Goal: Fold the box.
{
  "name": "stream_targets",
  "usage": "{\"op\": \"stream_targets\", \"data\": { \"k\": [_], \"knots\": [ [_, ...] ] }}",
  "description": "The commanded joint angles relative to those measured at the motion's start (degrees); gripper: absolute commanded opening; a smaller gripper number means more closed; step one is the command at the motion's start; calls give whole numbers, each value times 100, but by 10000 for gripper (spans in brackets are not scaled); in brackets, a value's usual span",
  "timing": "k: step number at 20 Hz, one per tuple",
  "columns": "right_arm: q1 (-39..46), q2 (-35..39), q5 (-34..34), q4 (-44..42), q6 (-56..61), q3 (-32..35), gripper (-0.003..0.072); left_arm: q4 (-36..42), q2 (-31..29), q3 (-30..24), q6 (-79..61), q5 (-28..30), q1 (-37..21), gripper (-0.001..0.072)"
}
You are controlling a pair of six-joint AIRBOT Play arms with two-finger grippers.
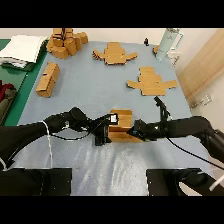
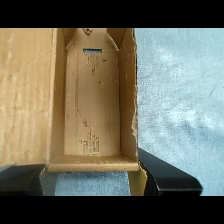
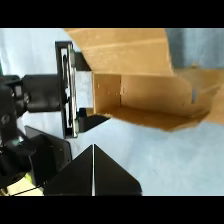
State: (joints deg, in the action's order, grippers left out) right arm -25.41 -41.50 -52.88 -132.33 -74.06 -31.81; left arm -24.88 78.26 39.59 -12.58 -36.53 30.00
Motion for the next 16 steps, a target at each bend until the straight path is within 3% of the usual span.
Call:
{"op": "stream_targets", "data": {
  "k": [1, 7, 16],
  "knots": [
    [-2, -807, 409, -4, -658, -345, 6, 0, -2, 4, -2, 0, 2, 490],
    [7, -2240, 470, 166, -1362, -1589, 6, 0, -2, 4, 0, 0, 2, 490],
    [-4, -3353, 376, 354, -1576, -1709, 6, 0, -2, 4, 0, 2, 2, 490]
  ]
}}
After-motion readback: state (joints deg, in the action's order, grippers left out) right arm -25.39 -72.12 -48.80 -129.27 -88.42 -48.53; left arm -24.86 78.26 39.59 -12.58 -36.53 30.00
